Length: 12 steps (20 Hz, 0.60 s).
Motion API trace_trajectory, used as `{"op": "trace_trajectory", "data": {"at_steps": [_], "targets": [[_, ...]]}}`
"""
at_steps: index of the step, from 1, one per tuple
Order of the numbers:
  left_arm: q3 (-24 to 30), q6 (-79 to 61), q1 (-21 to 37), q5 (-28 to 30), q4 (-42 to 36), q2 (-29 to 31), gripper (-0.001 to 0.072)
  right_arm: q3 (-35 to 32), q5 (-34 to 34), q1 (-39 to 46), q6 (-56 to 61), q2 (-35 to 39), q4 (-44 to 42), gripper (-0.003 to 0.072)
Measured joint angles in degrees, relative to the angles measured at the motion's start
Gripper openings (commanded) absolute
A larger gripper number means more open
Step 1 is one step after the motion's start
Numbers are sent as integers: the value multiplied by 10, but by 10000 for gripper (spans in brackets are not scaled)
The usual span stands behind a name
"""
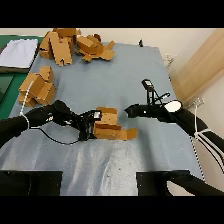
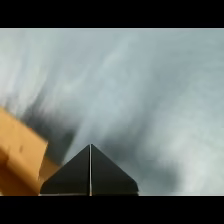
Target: Fold the box.
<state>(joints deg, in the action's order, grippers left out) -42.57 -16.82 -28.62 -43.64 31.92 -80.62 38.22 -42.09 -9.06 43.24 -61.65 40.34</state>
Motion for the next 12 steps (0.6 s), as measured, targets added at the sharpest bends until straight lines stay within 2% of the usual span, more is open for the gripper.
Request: {"op": "trace_trajectory", "data": {"at_steps": [2,5,6,8,10,12], "targets": [[0,0,0,0,0,0,470,-9,-61,-13,9,26,76,22],[0,0,0,0,0,0,470,-21,-122,-62,15,59,179,391],[0,0,0,0,0,0,470,-23,-130,-80,15,65,213,460],[0,0,0,0,0,0,470,-26,-131,-115,16,72,268,467],[0,0,0,0,0,0,470,-28,-109,-143,17,72,299,549],[0,0,0,0,0,0,470,-29,-77,-165,17,66,309,549]]}}
